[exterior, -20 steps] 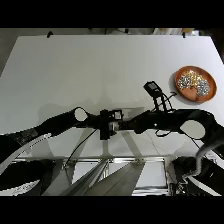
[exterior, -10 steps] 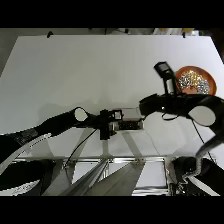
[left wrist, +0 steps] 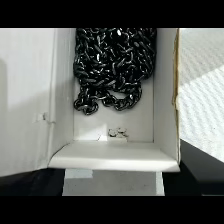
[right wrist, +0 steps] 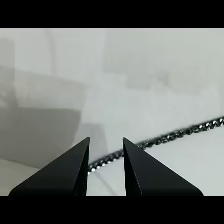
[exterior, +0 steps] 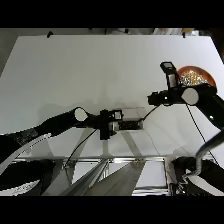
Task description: Fold the box and place the chain.
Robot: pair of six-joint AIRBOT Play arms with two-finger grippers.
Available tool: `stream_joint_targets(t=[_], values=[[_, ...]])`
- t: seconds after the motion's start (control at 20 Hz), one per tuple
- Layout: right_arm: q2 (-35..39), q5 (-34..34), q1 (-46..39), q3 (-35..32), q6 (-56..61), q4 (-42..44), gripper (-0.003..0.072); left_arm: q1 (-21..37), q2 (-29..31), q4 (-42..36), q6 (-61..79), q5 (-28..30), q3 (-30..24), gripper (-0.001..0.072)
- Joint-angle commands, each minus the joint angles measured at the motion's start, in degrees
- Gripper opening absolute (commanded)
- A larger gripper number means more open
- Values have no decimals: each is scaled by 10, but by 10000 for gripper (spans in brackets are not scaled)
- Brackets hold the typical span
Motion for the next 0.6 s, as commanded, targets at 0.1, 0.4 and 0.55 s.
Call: stream_joint_targets(t=[0.1, 0.4, 0.55], values=[[-71, 3, -4, 1, 0, -17, 236, 0, 0, 0, 0, 0, 0, 252], [-86, 26, -4, 1, 34, -66, 235, 0, 0, 0, 0, 0, 0, 252], [-86, 35, -4, 1, 42, -74, 236, 0, 0, 0, 0, 0, 0, 252]])
